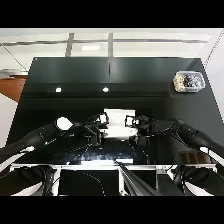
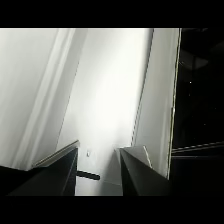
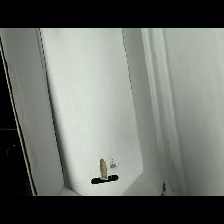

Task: Fold the box and place the chain.

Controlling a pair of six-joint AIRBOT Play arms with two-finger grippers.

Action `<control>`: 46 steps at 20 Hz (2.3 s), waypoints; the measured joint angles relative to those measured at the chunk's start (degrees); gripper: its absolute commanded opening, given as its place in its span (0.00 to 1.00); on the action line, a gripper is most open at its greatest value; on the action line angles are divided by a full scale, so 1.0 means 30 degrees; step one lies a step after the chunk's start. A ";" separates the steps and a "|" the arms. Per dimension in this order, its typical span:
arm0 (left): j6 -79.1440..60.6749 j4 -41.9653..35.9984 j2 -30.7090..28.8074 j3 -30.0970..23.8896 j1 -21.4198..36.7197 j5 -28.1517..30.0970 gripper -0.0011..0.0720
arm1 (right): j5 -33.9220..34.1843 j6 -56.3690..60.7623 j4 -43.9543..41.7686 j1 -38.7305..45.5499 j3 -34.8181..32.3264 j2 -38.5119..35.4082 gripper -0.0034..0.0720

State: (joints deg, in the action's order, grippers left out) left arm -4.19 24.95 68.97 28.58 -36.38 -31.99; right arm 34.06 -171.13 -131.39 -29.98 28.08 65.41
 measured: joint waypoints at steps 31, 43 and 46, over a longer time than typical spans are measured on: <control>2.4196 0.5166 -0.1727 -0.2055 1.2626 -0.7672 0.05 | -0.0138 0.0029 -0.0036 0.0000 0.0000 0.0000 0.52; 2.3285 0.3767 0.1945 0.1588 0.7985 -0.8386 1.00 | -0.0124 0.0022 -0.0036 -0.0007 0.0000 0.0000 0.52; 2.3962 0.4641 0.2047 0.2499 0.7890 -0.8932 1.00 | -0.0124 0.0022 -0.0036 -0.0007 0.0000 0.0000 0.52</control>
State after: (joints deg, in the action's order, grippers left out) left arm 67.70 38.87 75.11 36.07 -12.71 -58.78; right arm 33.69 -171.06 -131.50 -30.00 28.08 65.41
